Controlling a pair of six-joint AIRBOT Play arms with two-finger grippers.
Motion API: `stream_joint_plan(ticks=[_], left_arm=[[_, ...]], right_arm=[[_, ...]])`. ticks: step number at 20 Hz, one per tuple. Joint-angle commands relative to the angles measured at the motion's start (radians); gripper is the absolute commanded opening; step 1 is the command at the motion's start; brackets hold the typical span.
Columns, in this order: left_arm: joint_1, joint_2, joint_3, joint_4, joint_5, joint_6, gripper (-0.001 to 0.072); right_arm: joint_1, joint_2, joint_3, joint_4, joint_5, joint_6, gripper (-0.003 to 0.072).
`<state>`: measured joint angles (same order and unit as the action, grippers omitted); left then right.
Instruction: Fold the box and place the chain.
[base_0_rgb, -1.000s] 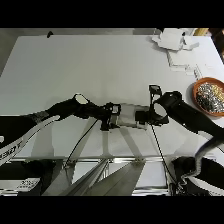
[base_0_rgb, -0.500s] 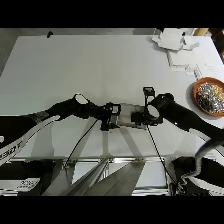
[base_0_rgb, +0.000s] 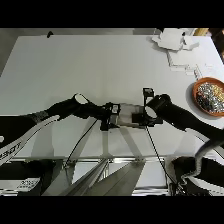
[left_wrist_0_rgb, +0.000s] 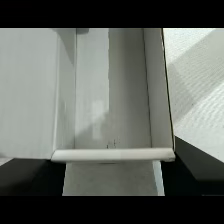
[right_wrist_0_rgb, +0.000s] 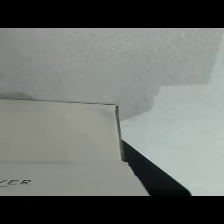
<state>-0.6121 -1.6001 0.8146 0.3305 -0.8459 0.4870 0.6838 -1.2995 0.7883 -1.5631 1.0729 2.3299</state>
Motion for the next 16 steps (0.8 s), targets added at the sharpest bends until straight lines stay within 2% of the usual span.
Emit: stream_joint_plan(ticks=[1,4,5,6,7,13,15,16], left_arm=[[0.000,0.000,0.000,-0.001,0.004,0.003,0.0432],[0.000,0.000,0.000,-0.001,0.004,0.003,0.0432],[-0.001,0.000,0.000,-0.001,0.004,0.003,0.0432],[-0.001,0.000,0.000,-0.001,0.004,0.003,0.0432],[0.000,0.000,0.000,-0.001,0.004,0.003,0.0432],[-0.001,0.000,0.000,-0.001,0.004,0.003,0.0432],[0.000,0.000,0.000,-0.001,0.004,0.003,0.0432],[-0.001,0.000,0.000,-0.001,0.004,0.003,0.0432]], right_arm=[[0.002,-0.002,0.000,0.008,-0.014,0.003,0.0019],[0.002,-0.002,0.000,0.007,-0.014,-0.002,0.0019],[0.002,-0.002,0.000,0.007,-0.015,-0.009,0.0050],[0.002,-0.001,0.000,0.007,-0.014,-0.009,0.0168],[0.002,-0.001,0.000,0.006,-0.014,-0.009,0.0236],[0.002,0.040,0.000,-0.026,-0.005,-0.008,0.0249],[-0.009,0.063,0.000,-0.040,0.031,-0.016,0.0327],[-0.019,0.077,0.000,-0.034,0.047,-0.047,0.0339]])
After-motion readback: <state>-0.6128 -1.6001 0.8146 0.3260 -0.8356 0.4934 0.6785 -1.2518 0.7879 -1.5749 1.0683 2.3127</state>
